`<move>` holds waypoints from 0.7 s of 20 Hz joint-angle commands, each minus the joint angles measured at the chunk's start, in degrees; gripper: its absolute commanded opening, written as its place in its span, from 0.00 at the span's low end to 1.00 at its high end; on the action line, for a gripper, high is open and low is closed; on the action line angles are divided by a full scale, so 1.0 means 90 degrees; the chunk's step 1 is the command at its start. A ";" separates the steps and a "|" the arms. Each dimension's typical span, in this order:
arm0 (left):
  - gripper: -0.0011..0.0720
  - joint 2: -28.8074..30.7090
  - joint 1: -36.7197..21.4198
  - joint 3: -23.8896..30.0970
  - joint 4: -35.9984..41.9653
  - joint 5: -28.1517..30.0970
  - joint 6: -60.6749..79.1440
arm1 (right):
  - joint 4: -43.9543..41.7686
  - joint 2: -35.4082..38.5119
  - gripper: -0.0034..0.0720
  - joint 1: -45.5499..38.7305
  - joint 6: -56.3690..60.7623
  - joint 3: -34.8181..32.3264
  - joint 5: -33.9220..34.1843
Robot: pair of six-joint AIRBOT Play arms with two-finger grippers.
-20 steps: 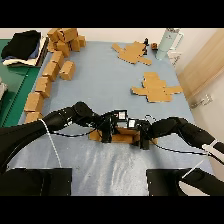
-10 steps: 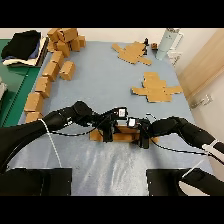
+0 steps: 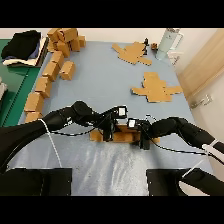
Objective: Fold the box.
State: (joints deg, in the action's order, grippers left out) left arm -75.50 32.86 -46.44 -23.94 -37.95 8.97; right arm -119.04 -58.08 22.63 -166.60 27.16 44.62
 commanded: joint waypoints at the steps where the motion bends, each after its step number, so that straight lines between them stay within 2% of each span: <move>1: 0.04 0.0002 -0.0051 -0.0005 -0.0041 0.0056 -0.0061 | 0.0136 0.0073 0.89 -0.0005 0.0359 -0.0002 0.0022; 10: 0.04 0.0002 -0.0129 -0.0002 -0.0389 0.0044 -0.0505 | 0.0049 0.0073 0.88 -0.0002 0.0410 0.0002 -0.0068; 12: 0.04 0.0002 -0.0129 -0.0002 -0.0389 0.0046 -0.0505 | -0.0051 0.0073 0.79 0.0000 0.0410 0.0002 -0.0066; 14: 0.04 0.0002 -0.0129 -0.0002 -0.0389 0.0046 -0.0505 | -0.0083 0.0070 0.80 0.0000 0.0403 0.0002 -0.0068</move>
State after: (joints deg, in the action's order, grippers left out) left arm -75.48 31.75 -46.46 -27.07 -37.65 4.64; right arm -118.78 -57.47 22.61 -163.00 27.14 44.18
